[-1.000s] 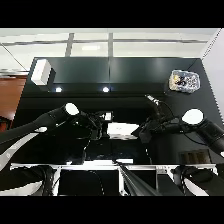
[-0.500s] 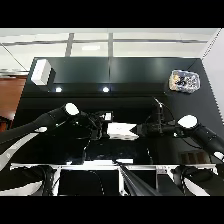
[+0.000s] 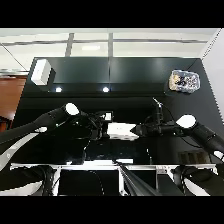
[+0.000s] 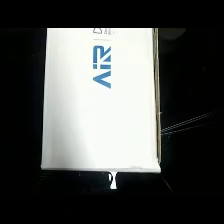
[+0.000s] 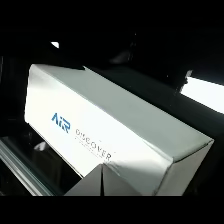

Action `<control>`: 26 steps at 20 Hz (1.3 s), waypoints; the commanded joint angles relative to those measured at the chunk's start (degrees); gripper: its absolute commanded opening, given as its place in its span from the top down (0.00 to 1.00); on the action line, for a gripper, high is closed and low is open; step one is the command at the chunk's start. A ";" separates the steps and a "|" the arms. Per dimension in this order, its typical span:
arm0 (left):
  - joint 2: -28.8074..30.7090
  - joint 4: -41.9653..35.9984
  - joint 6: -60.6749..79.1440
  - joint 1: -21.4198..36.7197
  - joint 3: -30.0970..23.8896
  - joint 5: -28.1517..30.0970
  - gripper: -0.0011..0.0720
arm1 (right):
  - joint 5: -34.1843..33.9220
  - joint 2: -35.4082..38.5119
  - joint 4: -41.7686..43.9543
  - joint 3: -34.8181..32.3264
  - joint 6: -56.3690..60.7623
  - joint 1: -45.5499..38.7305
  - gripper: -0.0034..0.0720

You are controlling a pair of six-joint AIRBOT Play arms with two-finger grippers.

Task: Fold the box and place the chain.

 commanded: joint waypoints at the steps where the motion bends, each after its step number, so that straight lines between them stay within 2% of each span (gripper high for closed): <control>1: 0.00 0.00 0.02 0.02 0.02 -0.09 0.52 | 6.21 0.52 0.44 4.76 -0.50 -0.39 0.93; 6: 0.17 0.07 0.02 0.26 0.04 -0.07 0.51 | 16.48 5.73 -3.02 14.08 -0.37 -8.26 0.93; 7: 0.35 0.13 0.02 0.31 0.04 0.00 0.47 | 18.36 7.26 -4.37 14.99 0.04 -10.84 0.93; 8: 0.74 0.57 0.02 0.46 0.04 -0.07 0.27 | 19.98 8.94 -5.90 15.39 0.79 -13.60 0.93; 9: 1.25 0.66 -0.68 0.72 0.04 -0.04 0.00 | 21.64 10.88 -7.56 15.37 1.29 -16.72 0.93; 11: 2.95 2.45 -3.23 1.25 0.07 -0.74 0.00 | 25.20 14.08 -12.24 15.37 2.80 -22.18 0.93; 14: 7.45 5.38 -4.31 1.38 0.07 -4.96 0.00 | 28.30 17.31 -19.10 15.37 4.55 -28.33 0.93; 18: 11.52 1.81 -8.20 -0.17 1.60 -6.49 0.00 | 27.91 17.53 -19.74 15.34 4.52 -31.39 0.93; 21: 9.31 1.77 -13.70 -5.05 6.67 -4.46 0.01 | 25.70 17.53 -19.67 15.32 4.52 -31.36 0.93; 26: -0.55 1.97 -22.82 -11.02 16.13 -2.73 0.01 | 25.40 17.53 -19.85 14.64 4.48 -31.36 0.93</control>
